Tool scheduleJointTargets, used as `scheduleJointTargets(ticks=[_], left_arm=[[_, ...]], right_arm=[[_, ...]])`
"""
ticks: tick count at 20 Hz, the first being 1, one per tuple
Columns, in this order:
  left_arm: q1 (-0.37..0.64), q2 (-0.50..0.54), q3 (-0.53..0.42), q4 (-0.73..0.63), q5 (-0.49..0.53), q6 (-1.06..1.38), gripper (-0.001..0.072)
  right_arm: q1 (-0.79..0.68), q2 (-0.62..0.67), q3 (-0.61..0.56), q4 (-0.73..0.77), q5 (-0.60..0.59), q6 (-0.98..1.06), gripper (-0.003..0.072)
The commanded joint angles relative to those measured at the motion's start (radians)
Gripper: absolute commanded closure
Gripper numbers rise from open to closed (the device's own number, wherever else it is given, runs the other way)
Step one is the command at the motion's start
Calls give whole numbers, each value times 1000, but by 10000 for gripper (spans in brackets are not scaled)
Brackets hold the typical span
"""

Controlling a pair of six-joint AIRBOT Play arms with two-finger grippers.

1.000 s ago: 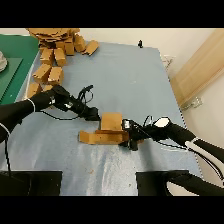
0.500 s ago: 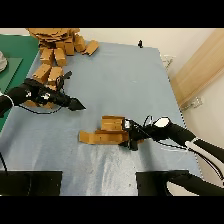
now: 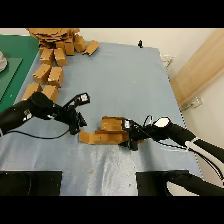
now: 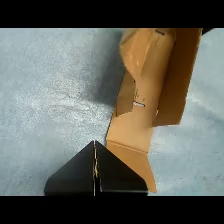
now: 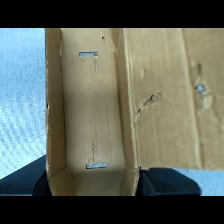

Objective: Fold the box.

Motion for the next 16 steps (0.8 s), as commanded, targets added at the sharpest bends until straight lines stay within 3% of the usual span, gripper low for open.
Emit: scheduleJointTargets(ticks=[1,2,6,12,16], left_arm=[[-101,86,-88,46,45,36,239],[-126,86,-88,48,18,35,19],[-204,86,-88,91,5,33,23],[-280,64,-87,107,169,20,23],[-288,-14,-71,97,192,-2,23]], right_arm=[[0,0,0,0,0,0,144],[0,0,0,0,0,0,144],[0,0,0,0,0,0,144],[0,0,0,0,0,0,144],[0,0,0,0,0,0,144]])
